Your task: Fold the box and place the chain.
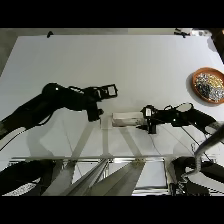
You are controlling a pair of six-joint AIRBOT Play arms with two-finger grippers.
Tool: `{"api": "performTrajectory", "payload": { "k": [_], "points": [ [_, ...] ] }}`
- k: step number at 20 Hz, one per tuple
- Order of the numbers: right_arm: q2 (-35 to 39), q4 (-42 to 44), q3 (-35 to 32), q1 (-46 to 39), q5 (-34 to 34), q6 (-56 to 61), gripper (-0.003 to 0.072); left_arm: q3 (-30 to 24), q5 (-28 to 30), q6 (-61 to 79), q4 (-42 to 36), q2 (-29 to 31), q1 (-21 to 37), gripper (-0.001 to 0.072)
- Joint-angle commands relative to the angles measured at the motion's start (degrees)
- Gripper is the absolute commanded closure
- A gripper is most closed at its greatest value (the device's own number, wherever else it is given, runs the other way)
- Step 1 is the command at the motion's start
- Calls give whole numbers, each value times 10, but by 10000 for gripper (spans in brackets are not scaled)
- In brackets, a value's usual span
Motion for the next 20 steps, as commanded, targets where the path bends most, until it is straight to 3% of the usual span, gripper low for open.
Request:
{"api": "performTrajectory", "payload": {
  "k": [1, 4, 6, 11, 13, 16, 20],
  "points": [
    [0, 0, 0, 0, 0, 0, 329, 1, 60, -81, 4, 74, 14, 424],
    [0, 0, 0, 0, 0, 0, 329, 0, 86, -71, -127, 100, 11, 706],
    [0, 0, 0, 0, 0, 0, 329, 0, 85, -33, -179, 95, -7, 704],
    [0, 0, 0, 0, 0, 0, 329, -4, 70, -19, -181, 34, -105, 701],
    [0, 0, 0, 0, 0, 0, 329, -4, 17, -10, -181, -1, -152, 701],
    [0, 0, 0, 0, 0, 0, 329, -4, -126, -9, -180, -44, -196, 703],
    [0, 0, 0, 0, 0, 0, 329, -4, -334, -63, -177, -63, -189, 707]
  ]
}}
